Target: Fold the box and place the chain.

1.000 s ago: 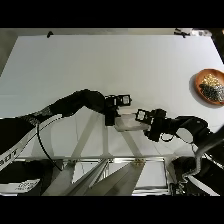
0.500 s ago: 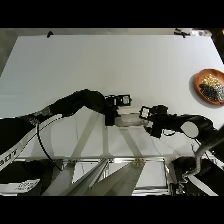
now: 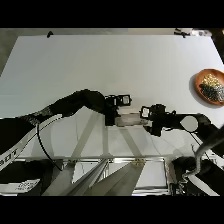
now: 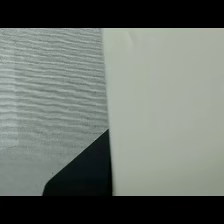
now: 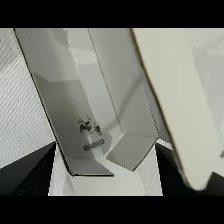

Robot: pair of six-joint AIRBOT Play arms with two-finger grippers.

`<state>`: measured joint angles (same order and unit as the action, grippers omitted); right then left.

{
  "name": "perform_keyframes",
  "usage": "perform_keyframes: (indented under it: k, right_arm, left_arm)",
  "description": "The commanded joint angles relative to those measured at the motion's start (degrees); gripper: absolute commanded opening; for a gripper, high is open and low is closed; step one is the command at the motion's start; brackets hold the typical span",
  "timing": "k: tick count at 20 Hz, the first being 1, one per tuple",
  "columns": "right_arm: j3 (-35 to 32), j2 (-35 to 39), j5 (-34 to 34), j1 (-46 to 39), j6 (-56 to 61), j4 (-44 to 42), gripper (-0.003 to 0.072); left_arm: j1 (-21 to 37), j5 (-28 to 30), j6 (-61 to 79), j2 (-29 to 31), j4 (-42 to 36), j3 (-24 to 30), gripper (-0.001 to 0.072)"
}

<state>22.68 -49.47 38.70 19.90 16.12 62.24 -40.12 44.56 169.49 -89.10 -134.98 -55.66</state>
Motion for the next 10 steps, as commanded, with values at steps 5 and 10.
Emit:
perform_keyframes:
  k: [5, 10]
  right_arm:
    - [0.04, -1.07, -0.5, -3.13, -4.61, -3.3, 0.0682]
    - [0.04, -1.07, -0.63, -3.13, -11.47, -5.18, 0.0688]
  left_arm:
    - [0.02, 0.0, 0.02, 0.0, 0.0, 0.0, 0.0013]
    - [0.02, 0.0, 0.02, 0.0, 0.02, 0.0, 0.0013]
